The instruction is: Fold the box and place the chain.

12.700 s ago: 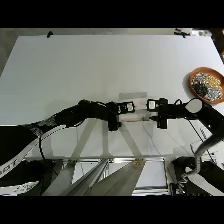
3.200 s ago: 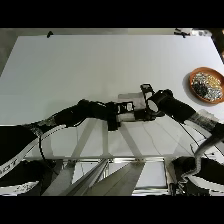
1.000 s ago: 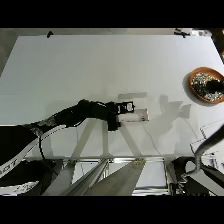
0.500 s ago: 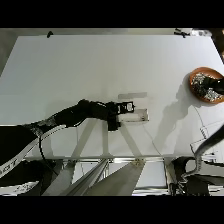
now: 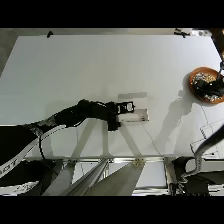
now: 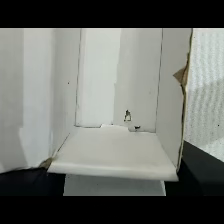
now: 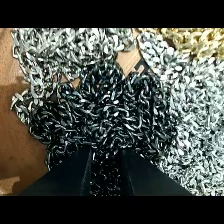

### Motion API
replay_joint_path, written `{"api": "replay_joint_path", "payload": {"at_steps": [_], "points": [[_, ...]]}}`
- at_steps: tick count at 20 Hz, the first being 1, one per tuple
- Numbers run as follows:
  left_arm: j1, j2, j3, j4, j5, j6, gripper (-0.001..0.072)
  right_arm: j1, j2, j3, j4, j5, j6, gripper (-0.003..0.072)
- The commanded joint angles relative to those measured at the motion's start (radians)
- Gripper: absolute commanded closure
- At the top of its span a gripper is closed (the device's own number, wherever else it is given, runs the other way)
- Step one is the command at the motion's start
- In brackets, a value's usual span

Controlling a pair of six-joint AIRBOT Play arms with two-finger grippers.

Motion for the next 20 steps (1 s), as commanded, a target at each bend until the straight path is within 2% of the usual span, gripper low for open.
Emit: {"api": "replay_joint_path", "payload": {"at_steps": [1, 2, 3, 12, 15, 20], "points": [[0.000, 0.001, 0.001, 0.000, 0.000, 0.000, 0.0365, 0.000, 0.000, 0.000, 0.002, 0.027, 0.000, 0.0602], [0.000, 0.001, 0.001, 0.000, 0.000, 0.000, 0.0365, 0.000, 0.010, 0.000, 0.002, 0.033, 0.000, 0.0665], [0.000, 0.001, 0.000, 0.000, 0.000, 0.000, 0.0365, 0.000, 0.027, 0.000, 0.000, 0.035, 0.000, 0.0672], [0.000, 0.001, 0.001, 0.000, 0.000, 0.000, 0.0365, 0.000, 0.305, 0.000, -0.036, 0.064, -0.001, 0.0673], [0.000, 0.001, 0.001, 0.000, 0.000, 0.000, 0.0365, 0.000, 0.389, 0.000, -0.028, 0.120, -0.052, 0.0673], [0.000, 0.001, 0.001, 0.000, 0.000, 0.000, 0.0365, 0.000, 0.563, 0.000, 0.023, 0.279, -0.159, 0.0672]]}}
